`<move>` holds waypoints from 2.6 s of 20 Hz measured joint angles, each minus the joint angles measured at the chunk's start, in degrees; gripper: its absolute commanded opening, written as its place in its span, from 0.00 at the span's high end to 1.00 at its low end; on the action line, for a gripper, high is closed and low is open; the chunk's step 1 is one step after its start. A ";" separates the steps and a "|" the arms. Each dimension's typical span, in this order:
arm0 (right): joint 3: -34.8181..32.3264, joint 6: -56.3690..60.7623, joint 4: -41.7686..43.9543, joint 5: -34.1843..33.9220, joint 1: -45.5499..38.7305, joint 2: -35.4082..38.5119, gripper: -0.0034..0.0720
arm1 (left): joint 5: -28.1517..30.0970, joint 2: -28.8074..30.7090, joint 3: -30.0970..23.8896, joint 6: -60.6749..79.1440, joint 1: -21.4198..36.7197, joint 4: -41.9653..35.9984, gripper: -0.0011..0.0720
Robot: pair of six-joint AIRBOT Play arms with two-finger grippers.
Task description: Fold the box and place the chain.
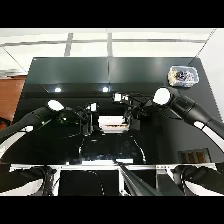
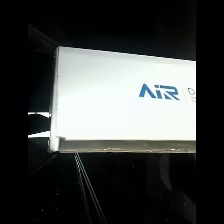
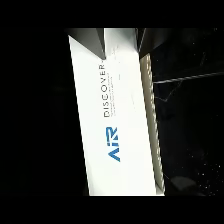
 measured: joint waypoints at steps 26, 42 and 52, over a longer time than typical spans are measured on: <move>-1.38 7.34 0.13 1.84 -0.94 3.23 0.51 | 0.00 0.00 0.00 0.17 0.00 0.00 0.32; -6.40 32.09 26.77 -0.50 -4.83 -3.98 0.94 | 0.02 0.00 0.00 0.11 0.00 0.00 0.32; -6.47 33.11 24.90 -0.90 -4.90 -8.57 0.93 | 0.09 0.00 0.00 0.17 0.00 0.04 0.32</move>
